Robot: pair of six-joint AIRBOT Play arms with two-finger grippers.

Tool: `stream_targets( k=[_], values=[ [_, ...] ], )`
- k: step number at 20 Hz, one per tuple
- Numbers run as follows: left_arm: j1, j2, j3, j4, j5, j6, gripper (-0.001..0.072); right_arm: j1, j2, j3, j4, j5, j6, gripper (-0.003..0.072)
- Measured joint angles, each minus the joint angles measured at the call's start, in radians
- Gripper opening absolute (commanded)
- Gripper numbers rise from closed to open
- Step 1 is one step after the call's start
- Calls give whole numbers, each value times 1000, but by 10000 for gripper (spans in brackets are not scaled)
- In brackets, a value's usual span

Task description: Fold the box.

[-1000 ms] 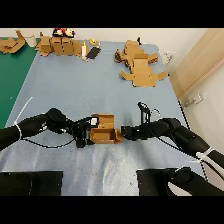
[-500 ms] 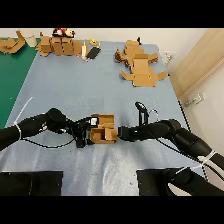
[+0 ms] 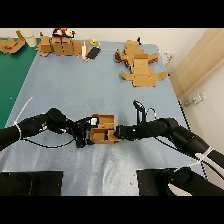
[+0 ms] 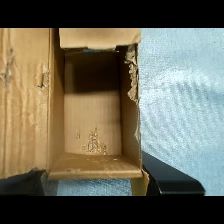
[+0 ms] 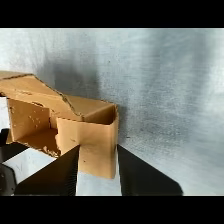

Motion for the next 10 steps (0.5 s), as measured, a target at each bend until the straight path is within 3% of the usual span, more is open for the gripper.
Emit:
stream_targets(
  k=[10],
  values=[
    [0, 0, 0, 0, 0, 0, 399, 107, -102, 145, -177, -74, 142, 382]
  ],
)
